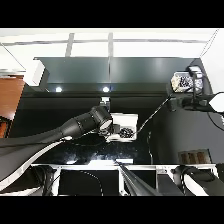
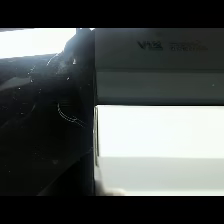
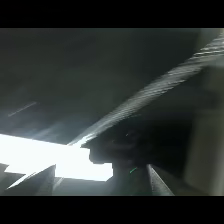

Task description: Fold the box and place the chain.

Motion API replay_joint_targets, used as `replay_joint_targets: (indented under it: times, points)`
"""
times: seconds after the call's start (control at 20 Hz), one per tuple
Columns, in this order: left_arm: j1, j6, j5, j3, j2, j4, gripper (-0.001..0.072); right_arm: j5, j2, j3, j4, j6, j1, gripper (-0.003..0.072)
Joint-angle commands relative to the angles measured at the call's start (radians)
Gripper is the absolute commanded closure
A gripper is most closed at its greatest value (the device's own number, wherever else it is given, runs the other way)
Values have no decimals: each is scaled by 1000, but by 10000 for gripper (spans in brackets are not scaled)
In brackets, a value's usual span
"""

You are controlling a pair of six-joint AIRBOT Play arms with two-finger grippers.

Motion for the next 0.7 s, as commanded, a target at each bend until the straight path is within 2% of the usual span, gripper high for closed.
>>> replay_joint_targets:
  times: [0.0, 0.15, 0.3, 0.4, 0.5, 0.55, 0.65]
  points:
    - [0, 0, 1, 0, 0, 0, 684, -274, -128, -31, -134, 157, -135, -8]
    - [0, 0, 0, 0, 0, 0, 684, -272, -352, 78, -89, 304, -142, -8]
    - [0, 0, 0, 0, 0, 0, 684, -259, -521, 219, 45, 355, -142, -8]
    - [0, 0, 0, 0, 0, 0, 684, -255, -600, 287, 83, 355, -142, -7]
    - [0, 0, 0, 0, 0, 0, 684, -263, -640, 303, 91, 355, -142, 3]
    - [0, 0, 0, 0, 0, 0, 684, -264, -646, 304, 91, 355, -142, 138]
    - [0, 0, 1, 0, 0, 0, 684, -227, -637, 304, 91, 346, -143, 659]
